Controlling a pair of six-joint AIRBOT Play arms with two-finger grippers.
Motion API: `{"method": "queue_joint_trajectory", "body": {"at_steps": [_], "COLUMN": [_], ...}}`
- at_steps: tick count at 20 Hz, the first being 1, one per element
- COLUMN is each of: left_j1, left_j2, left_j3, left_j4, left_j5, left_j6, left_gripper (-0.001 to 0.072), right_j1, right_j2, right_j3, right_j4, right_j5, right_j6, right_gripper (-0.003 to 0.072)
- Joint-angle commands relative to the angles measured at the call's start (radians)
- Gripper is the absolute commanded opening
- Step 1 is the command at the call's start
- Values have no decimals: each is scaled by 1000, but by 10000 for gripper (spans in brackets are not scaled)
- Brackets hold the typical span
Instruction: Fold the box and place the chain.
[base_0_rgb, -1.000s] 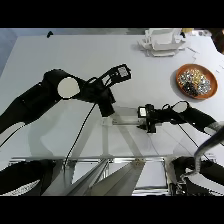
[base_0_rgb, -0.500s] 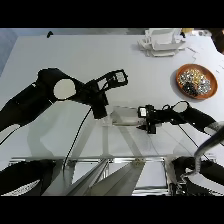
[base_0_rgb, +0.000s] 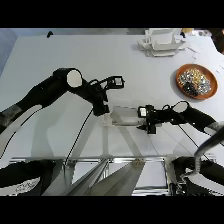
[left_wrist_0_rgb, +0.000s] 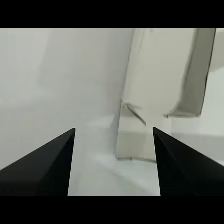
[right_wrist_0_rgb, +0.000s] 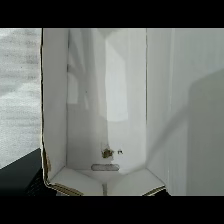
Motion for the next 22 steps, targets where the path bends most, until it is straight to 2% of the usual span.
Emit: {"method": "queue_joint_trajectory", "body": {"at_steps": [1,4,8,10,12,15,17,18,21,22], "left_j1": [43,43,27,9,-2,-2,-5,-8,-8,-8], "left_j2": [-75,-103,-145,-174,-191,-192,-192,-192,-190,-190], "left_j3": [0,0,0,0,0,0,0,0,0,0], "left_j4": [-200,-195,-224,-223,-216,-206,-196,-193,-193,-192], "left_j5": [21,22,19,20,22,22,29,33,40,40], "left_j6": [210,244,296,304,304,304,304,302,299,294], "left_gripper": [536,571,569,540,380,208,41,4,3,3], "right_j1": [0,0,0,0,0,0,0,0,0,0], "right_j2": [1,1,0,1,0,1,1,1,1,1], "right_j3": [1,1,1,1,1,1,1,1,1,1], "right_j4": [0,0,0,0,0,2,2,2,5,6], "right_j5": [-1,0,0,1,1,1,1,2,16,25], "right_j6": [1,1,1,1,1,1,1,1,35,43], "right_gripper": [476,476,475,475,474,474,473,473,478,570]}}
